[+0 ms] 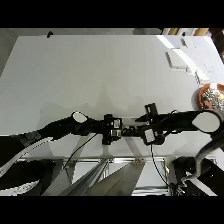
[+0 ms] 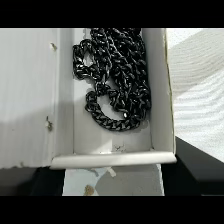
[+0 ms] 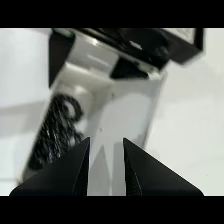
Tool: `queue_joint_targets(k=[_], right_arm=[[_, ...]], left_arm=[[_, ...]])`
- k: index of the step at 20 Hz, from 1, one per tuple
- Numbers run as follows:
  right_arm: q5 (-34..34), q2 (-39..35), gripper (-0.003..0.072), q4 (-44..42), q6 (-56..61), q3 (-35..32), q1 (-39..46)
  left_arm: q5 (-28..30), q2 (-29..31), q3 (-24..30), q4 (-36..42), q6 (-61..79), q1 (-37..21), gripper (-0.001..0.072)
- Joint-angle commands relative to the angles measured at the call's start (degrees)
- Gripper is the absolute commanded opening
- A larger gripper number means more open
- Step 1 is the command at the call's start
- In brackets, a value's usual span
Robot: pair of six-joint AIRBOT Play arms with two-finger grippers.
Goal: Fold the box and place the chain.
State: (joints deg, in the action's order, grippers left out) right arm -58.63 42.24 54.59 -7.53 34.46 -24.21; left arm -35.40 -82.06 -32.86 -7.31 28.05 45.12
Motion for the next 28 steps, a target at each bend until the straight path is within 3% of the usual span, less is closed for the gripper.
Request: queue_joint_targets(k=[1,3,5,14,28], right_arm=[[-10.3,-1.7,0.0239,5.8,0.2,2.2,11.4],[-13.1,-1.7,0.0239,9.2,0.2,2.1,17.1],[-11.7,-1.0,0.0239,14.3,0.2,1.7,19.9],[-7.6,14.0,0.0239,23.5,1.1,1.6,20.6],[-4.3,26.2,0.0219,24.5,1.0,1.5,20.6]], left_arm=[[0.0,0.0,0.0,0.0,0.0,0.0,0.0273],[0.0,0.0,0.0,0.0,0.0,0.0,0.0273],[0.0,0.0,0.0,0.0,0.0,0.0,0.0273],[0.0,0.0,0.0,0.0,0.0,0.0,0.0273],[0.0,0.0,0.0,0.0,0.0,0.0,0.0273]])
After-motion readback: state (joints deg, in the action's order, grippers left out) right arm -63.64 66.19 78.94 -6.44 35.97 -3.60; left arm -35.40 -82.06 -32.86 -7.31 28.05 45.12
